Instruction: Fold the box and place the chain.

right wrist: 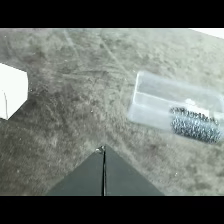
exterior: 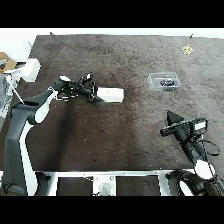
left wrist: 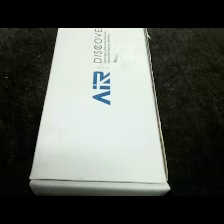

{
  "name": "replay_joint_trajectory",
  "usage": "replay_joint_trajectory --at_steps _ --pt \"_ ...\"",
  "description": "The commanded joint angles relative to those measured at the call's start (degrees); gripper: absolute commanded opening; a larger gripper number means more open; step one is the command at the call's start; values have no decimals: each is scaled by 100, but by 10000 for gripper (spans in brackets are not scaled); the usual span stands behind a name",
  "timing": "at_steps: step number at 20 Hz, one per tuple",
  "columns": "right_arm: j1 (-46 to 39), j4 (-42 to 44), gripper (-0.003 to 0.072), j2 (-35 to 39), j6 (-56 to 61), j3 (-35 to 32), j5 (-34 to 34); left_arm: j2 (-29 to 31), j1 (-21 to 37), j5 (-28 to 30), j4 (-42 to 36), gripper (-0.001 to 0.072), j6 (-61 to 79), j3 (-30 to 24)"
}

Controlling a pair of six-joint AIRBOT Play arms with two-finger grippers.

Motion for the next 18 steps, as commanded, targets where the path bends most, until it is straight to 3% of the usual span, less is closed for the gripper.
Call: replay_joint_trajectory --at_steps 1,2,4,7,10,13,16,18 --pt "4 -2 4 181 50 -188 -81 -2 4 -31 -129 400 0 7" --pt "4 103 4 181 52 -188 -79 -2 4 -13 -157 397 -2 7" --pt "4 136 4 181 48 -188 -85 13 4 9 -391 20 -326 39" --pt "4 136 4 181 48 -188 -87 236 72 195 -437 9 -1217 321" --pt "4 136 4 181 50 -188 -87 986 249 822 -426 6 -2286 367" --pt "4 136 4 181 50 -188 -83 1799 407 1982 101 4 -3661 354" --pt "4 136 4 181 48 -188 -83 2697 546 3185 710 4 -4494 9" --pt "4 136 4 181 48 -188 -87 3303 811 3438 772 4 -4551 -483"
